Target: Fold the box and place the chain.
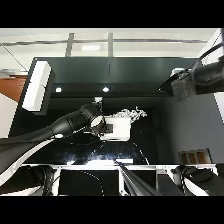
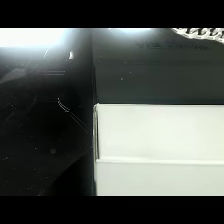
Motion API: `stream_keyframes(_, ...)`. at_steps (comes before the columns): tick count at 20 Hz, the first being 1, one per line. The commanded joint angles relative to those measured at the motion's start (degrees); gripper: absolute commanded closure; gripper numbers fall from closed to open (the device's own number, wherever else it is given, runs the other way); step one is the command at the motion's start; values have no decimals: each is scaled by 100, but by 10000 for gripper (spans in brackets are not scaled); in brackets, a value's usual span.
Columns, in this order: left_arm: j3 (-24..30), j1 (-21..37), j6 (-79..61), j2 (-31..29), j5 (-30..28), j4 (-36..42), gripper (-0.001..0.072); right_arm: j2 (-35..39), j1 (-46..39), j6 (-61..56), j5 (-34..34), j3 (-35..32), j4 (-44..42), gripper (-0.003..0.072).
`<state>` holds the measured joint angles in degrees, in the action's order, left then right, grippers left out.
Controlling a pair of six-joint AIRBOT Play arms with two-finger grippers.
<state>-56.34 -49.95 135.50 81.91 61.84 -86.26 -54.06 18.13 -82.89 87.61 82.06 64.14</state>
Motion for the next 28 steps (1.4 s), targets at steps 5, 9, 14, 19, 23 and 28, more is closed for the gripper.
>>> stream_keyframes(5,0,0,-2,2,-9,-2,679,-26,85,63,-1495,-1888,1307,62)
stream_keyframes(9,0,0,-2,2,-9,-2,678,-157,92,2291,-3169,-3591,1043,41)
stream_keyframes(14,0,2,-2,2,-11,-4,679,-822,55,4072,-4951,-4301,938,-25)
stream_keyframes(19,0,0,-2,2,-7,-2,679,-1550,57,6542,-5082,-4301,-894,-16)
stream_keyframes(23,0,0,-2,2,-7,-2,679,-1860,55,7731,-5049,-4299,-1801,-16)
stream_keyframes(28,0,0,-2,2,-7,-2,679,-2133,55,8078,-4968,-4299,-1978,-16)
